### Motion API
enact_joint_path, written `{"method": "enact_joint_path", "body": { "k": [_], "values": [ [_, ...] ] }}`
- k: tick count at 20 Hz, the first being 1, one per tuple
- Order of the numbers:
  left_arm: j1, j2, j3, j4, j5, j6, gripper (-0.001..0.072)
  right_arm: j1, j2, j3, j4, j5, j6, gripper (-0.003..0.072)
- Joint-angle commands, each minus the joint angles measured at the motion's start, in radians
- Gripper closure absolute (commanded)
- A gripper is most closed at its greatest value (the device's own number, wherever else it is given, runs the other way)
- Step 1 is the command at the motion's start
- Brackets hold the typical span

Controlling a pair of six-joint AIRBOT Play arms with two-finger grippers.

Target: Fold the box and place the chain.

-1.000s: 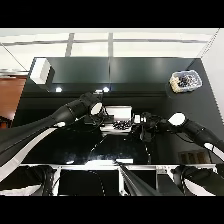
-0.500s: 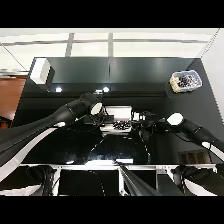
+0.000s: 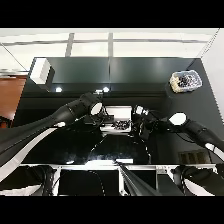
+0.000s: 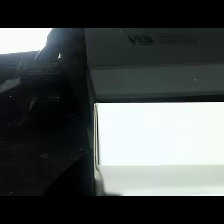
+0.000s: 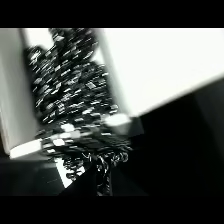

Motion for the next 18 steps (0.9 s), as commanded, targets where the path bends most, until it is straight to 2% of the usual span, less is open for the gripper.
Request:
{"method": "enact_joint_path", "body": {
  "k": [1,5,8,10,14,16,18],
  "values": [
    [0.0,0.0,0.001,0.0,0.0,0.0,0.068,-0.062,0.097,0.008,-0.005,0.049,0.206,0.0667],
    [0.0,0.0,0.001,0.0,0.0,0.0,0.068,-0.169,0.257,0.089,0.011,0.257,0.436,0.0667],
    [0.0,0.0,0.001,0.0,0.0,0.0,0.068,-0.185,0.301,0.202,0.073,0.382,0.57,0.0667],
    [0.0,0.001,0.001,-0.004,0.0,0.0,0.068,-0.182,0.301,0.258,0.147,0.395,0.665,0.0667],
    [0.0,0.0,0.001,-0.004,0.0,0.0,0.068,-0.182,0.301,0.293,0.36,0.394,0.676,0.0667],
    [0.0,0.0,0.001,-0.004,0.0,0.0,0.068,-0.182,0.301,0.293,0.38,0.396,0.679,0.0667],
    [0.0,0.0,0.001,-0.004,0.0,0.0,0.068,-0.161,0.291,0.293,0.327,0.407,0.719,0.0667]
  ]
}}
